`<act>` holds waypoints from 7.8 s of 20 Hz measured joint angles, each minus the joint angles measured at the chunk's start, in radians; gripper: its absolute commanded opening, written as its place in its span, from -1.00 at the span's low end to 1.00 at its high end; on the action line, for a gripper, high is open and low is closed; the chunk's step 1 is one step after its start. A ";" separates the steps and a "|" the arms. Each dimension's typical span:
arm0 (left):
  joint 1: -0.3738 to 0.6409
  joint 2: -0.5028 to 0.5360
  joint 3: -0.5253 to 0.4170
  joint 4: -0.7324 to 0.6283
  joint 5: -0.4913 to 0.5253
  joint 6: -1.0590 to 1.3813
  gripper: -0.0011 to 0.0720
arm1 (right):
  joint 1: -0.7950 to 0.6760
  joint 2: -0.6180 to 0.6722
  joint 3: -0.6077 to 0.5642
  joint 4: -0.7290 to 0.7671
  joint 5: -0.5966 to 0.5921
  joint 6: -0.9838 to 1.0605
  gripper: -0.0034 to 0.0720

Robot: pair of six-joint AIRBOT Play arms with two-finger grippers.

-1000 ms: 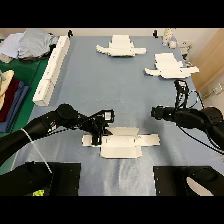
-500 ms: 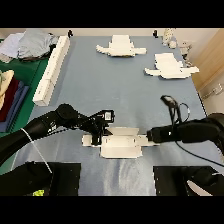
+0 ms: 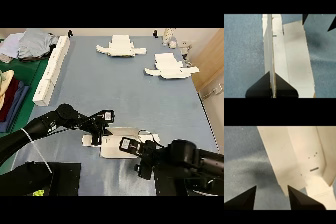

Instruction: Fold the box.

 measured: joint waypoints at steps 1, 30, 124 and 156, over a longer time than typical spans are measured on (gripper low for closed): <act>0.000 0.000 0.000 0.000 0.000 0.000 -0.94 | 0.016 -0.034 -0.002 -0.034 0.027 -0.006 0.75; 0.000 0.000 0.000 0.000 0.000 0.000 -0.94 | 0.061 -0.121 0.096 -0.440 -0.038 0.603 0.95; 0.003 0.004 0.000 -0.003 0.004 -0.019 0.35 | -0.678 -0.240 -0.087 0.679 0.233 -1.362 0.53; 0.080 -0.259 0.201 -0.002 -0.122 -1.129 -0.51 | -0.678 -0.240 -0.087 0.679 0.233 -1.362 0.53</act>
